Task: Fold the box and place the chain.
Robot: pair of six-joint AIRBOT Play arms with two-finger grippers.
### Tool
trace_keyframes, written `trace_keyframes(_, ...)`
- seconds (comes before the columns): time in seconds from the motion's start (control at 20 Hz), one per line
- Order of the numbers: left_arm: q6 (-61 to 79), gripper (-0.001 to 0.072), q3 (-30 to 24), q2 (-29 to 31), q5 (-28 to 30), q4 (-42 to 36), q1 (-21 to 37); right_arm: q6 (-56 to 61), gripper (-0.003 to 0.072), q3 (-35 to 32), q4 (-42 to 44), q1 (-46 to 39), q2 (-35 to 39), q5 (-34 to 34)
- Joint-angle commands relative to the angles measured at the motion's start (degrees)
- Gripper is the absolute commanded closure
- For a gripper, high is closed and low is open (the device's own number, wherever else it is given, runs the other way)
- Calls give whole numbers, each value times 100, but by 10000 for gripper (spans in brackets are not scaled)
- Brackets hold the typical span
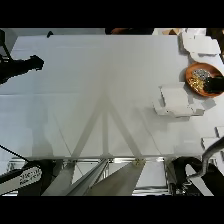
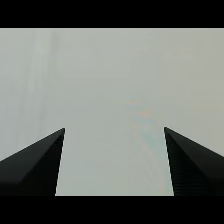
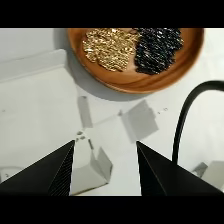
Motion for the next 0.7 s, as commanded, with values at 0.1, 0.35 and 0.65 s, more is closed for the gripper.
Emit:
trace_keyframes(0.1,0,6,0,4,2,0,4,-719,252,109,157,-1449,-216,420)
trace_keyframes(0.35,0,6,0,4,2,0,4,-826,247,332,168,-2118,-754,339)
trace_keyframes(0.65,0,6,0,4,2,0,4,-1060,225,964,776,-2177,-2028,315)
